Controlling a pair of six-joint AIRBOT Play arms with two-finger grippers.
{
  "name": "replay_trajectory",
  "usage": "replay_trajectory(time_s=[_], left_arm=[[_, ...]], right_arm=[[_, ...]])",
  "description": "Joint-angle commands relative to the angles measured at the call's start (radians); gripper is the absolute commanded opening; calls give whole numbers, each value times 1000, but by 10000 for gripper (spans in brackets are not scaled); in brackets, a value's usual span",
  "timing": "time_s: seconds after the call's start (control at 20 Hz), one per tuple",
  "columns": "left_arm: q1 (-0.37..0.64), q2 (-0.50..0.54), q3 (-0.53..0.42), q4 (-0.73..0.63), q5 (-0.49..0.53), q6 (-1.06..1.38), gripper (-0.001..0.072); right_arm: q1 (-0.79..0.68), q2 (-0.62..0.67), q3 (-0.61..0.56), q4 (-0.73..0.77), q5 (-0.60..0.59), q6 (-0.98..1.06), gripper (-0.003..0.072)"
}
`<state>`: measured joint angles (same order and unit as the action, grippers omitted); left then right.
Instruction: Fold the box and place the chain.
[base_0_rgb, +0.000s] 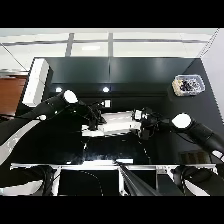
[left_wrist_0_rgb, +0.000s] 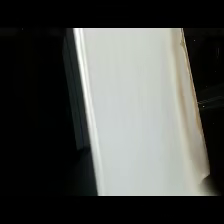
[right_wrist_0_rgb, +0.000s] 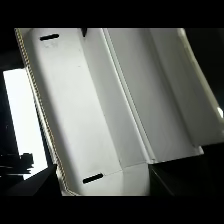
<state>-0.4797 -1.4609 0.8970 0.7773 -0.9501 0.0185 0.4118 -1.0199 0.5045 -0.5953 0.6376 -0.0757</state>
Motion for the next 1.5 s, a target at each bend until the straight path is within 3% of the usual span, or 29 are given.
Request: replay_trajectory(time_s=[0.0, 0.35, 0.55, 0.75, 1.45], left_arm=[[0, 1, 0, 4, 1, 1, 29], [0, 1, 1, 5, 15, 2, 29], [0, 1, 1, 5, 34, 2, 28], [0, 1, 1, 4, 34, 2, 29], [1, 1, 1, 4, 32, 1, 29]], right_arm=[[0, -1, 11, 3, -41, -11, 669], [0, -68, 10, 4, 105, -53, 669], [0, -144, 10, 140, 100, -243, 669], [0, -187, 10, 150, 101, -286, 669], [0, -214, 10, 104, 54, -210, 669]])
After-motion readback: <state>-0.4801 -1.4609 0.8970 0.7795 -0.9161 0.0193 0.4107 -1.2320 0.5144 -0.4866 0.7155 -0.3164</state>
